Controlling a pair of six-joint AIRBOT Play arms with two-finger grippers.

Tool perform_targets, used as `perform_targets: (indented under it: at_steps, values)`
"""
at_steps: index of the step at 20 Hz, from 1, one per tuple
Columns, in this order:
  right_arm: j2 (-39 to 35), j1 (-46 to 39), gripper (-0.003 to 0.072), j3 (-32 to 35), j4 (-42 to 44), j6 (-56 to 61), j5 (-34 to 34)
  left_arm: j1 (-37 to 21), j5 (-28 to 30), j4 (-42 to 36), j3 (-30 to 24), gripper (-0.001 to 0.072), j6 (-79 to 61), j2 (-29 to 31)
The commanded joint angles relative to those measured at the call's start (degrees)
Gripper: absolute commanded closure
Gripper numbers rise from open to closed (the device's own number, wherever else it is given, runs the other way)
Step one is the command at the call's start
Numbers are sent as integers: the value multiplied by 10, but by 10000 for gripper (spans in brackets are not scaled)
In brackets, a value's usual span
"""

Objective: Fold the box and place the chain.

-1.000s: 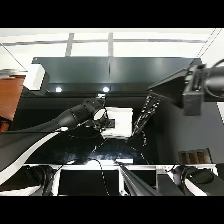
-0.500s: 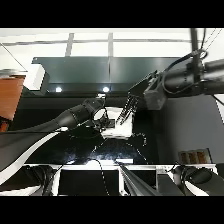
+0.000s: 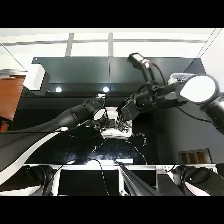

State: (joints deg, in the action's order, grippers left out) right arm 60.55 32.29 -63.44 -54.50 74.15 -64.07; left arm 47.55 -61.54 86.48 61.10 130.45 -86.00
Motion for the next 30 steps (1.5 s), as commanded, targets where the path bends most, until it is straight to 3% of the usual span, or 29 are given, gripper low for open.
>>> perform_targets:
  at_steps: [1,8,9,10,11,12,14,17,19,20,25,30]
  values:
    - [14,5,659,19,-21,7,18,0,0,0,0,681,-2,0]
    - [14,5,658,19,-32,18,18,0,0,0,0,680,-2,0]
    - [14,5,580,19,-32,32,16,0,0,0,0,681,-2,0]
    - [14,5,288,19,-32,41,12,0,0,0,0,681,-2,0]
    - [14,4,94,19,-31,41,8,0,0,0,0,681,-2,0]
    - [12,0,63,19,-38,41,2,0,0,0,0,681,-2,0]
    - [0,-36,65,15,-100,50,-50,0,-4,0,0,681,-3,0]
    - [-22,-122,64,19,-281,56,-172,0,-5,0,0,681,-11,0]
    - [-23,-178,46,54,-331,32,-203,0,-2,0,0,681,-11,0]
    - [-23,-197,-20,84,-318,-2,-197,0,-1,0,0,681,-10,0]
    - [-23,-179,-20,247,-190,-163,-59,0,3,0,0,681,-11,0]
    - [-22,-101,-10,301,-123,-345,99,0,2,-2,0,681,-10,0]
